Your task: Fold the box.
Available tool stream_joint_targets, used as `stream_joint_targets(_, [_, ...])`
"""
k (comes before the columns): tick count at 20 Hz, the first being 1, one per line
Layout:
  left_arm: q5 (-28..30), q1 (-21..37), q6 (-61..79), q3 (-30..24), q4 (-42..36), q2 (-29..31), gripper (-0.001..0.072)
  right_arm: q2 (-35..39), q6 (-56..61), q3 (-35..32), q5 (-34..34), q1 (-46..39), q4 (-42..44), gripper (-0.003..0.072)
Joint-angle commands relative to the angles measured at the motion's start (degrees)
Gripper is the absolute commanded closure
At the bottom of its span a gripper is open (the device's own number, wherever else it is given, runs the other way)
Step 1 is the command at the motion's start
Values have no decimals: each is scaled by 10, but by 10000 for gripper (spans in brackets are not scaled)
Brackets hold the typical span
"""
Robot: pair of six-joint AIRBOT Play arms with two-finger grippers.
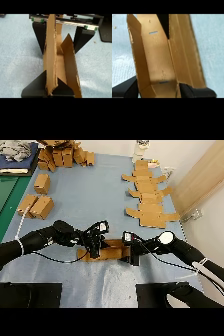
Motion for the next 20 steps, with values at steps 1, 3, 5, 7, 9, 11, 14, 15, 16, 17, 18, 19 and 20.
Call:
stream_joint_targets(1, [0, 0, 0, 0, 0, 0, 697, -6, 0, 1, -14, 1, 0, -23])
stream_joint_targets(3, [0, 0, 0, 0, 0, 0, 697, -12, 0, 1, -13, 1, 0, -22])
stream_joint_targets(5, [0, 0, 0, 0, 0, 0, 697, -16, 0, 1, -13, 1, 0, -22])
stream_joint_targets(7, [0, 0, 0, 0, 0, 0, 697, -18, 0, 1, -13, 1, 0, -22])
stream_joint_targets(9, [0, 0, 0, 0, 0, 0, 697, -18, 0, 1, -13, 1, 0, -22])
stream_joint_targets(11, [0, 0, 0, 0, 0, 0, 697, -18, 0, 1, -13, 1, 0, -21])
stream_joint_targets(14, [0, 0, 0, 0, 0, 0, 697, -18, 0, 1, -13, 1, -2, -19])
stream_joint_targets(15, [0, 0, 0, 0, 0, 0, 697, -18, 0, 1, -13, 1, -2, -19])
stream_joint_targets(16, [0, 0, 0, 0, 0, 0, 697, -18, 0, 1, -13, 1, -2, -19])
stream_joint_targets(17, [0, 0, 0, 0, 0, 0, 697, -18, 0, 1, -13, 1, -2, -19])
stream_joint_targets(18, [0, 0, 0, 0, 0, 0, 697, -18, 0, 1, -13, 2, -2, -19])
stream_joint_targets(19, [0, 0, 0, 0, 0, 0, 697, -18, 0, 1, -13, 2, -2, -19])
stream_joint_targets(20, [0, 0, 0, 0, 0, 0, 697, -18, -1, 1, -14, 2, -2, -19])
